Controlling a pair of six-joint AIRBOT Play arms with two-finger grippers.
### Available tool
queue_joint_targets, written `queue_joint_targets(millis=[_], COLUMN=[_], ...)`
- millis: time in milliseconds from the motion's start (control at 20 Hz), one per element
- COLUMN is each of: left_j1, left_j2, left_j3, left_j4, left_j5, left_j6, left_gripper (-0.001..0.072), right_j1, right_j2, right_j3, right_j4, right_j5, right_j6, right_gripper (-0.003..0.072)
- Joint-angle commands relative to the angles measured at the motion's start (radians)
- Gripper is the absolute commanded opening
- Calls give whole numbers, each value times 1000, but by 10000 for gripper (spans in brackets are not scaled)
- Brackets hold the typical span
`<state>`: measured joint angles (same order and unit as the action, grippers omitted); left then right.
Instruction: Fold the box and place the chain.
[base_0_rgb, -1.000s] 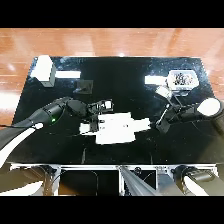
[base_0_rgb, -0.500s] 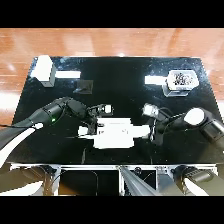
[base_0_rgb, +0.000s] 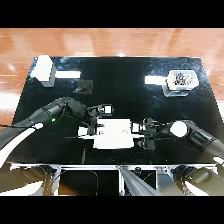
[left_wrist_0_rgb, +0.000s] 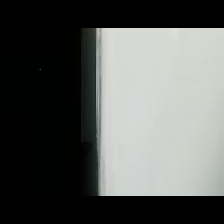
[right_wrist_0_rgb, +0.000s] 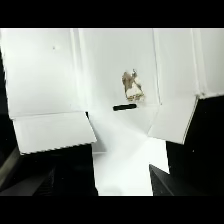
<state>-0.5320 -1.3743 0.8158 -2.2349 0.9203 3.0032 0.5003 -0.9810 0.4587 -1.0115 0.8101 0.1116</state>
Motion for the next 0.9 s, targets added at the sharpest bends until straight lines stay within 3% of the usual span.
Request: queue_joint_targets(millis=[0, 350, 600, 850], left_j1=[0, 0, 0, 0], left_j2=[0, -2, -2, -2], left_j3=[0, 0, 0, 0], left_j4=[1, 1, 1, 1], left_j5=[0, 0, 0, 0], left_j6=[0, 0, 0, 0], left_gripper=[20, 20, 20, 20], right_j1=[36, 154, 163, 161], right_j2=[-26, -59, -65, -64], right_j3=[-5, -5, -5, -5], right_j4=[19, 75, 80, 98], right_j5=[-44, -63, -122, -142], right_j6=[-72, -79, -72, 114], right_gripper=[712, 712, 712, 713])
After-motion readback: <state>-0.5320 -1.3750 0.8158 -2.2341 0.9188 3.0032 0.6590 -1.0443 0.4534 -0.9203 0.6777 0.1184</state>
